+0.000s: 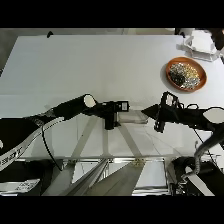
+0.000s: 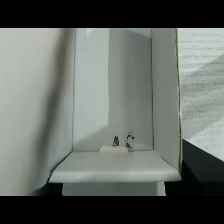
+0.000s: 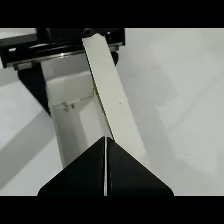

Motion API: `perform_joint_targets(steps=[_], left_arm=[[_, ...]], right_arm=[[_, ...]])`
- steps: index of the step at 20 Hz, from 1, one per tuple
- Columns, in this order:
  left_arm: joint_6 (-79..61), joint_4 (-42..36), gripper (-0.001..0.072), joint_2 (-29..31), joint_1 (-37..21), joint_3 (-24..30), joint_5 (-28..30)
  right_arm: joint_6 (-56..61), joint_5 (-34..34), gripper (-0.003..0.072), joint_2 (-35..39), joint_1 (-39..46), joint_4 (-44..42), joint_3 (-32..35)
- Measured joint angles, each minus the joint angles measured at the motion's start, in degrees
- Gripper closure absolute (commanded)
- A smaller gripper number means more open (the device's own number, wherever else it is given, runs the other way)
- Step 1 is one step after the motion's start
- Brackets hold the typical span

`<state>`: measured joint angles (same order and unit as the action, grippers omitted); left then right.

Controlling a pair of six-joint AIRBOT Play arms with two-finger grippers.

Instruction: Fold the box and place the chain.

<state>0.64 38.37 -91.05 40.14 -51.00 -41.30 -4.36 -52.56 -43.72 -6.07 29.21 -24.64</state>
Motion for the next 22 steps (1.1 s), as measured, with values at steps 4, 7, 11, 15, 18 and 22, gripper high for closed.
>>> perform_joint_targets(steps=[4,7,11,15,18,22], left_arm=[[0.02,0.0,0.0697,0.0,0.0,0.0,0.2],[0.02,-0.02,0.0697,0.0,0.0,0.0,0.24],[0.11,-0.15,0.0697,0.0,0.0,0.0,0.26],[0.13,-0.17,0.0697,0.0,0.0,0.0,0.28],[0.11,-0.17,0.0697,0.0,0.0,0.0,0.28],[-0.02,-0.13,0.0697,0.04,-0.02,0.0,0.24]], right_arm=[[-0.42,5.44,0.0674,-3.32,-0.02,-1.86,0.0],[-0.48,8.07,0.0674,-6.69,-0.02,-2.25,0.0],[-0.39,10.19,0.0674,-11.65,-0.02,-2.69,-0.04],[-0.15,11.19,0.0674,-14.43,0.0,-3.08,-0.04],[-0.17,9.42,0.0673,-15.1,0.0,-2.89,-0.04],[-0.33,4.02,0.0673,-15.17,0.04,-2.23,-0.04]])
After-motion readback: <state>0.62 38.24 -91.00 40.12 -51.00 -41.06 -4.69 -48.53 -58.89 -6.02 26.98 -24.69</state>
